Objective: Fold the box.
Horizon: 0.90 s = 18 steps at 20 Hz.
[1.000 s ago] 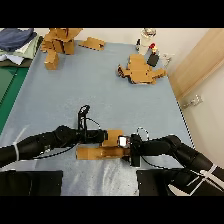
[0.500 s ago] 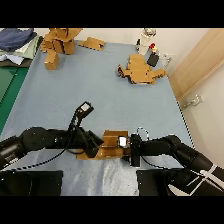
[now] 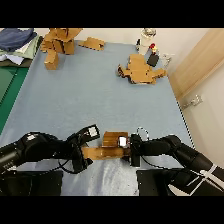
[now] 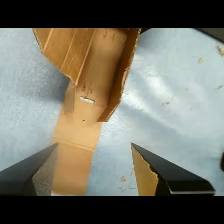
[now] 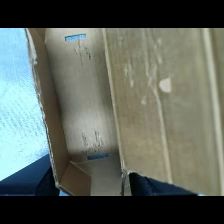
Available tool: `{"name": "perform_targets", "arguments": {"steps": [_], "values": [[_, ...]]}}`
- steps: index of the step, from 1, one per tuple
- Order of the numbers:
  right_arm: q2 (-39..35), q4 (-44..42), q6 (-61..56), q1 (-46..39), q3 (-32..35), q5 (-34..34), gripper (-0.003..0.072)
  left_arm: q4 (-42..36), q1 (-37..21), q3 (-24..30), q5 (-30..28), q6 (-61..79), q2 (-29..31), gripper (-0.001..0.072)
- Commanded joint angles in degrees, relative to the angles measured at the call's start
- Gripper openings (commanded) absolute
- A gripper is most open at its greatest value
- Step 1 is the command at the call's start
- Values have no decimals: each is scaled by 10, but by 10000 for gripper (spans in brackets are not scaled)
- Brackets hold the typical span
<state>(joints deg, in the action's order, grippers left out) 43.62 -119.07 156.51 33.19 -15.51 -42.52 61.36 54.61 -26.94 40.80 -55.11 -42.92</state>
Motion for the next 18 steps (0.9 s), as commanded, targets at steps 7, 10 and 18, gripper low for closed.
{"name": "perform_targets", "arguments": {"steps": [7,10,18], "values": [[0,2,0,0,0,0,496,10,8,6,-122,139,-112,693],[0,2,0,0,0,0,496,-2,8,6,-164,153,-113,700],[0,2,0,0,0,0,496,-49,7,34,-144,215,-99,700]]}}
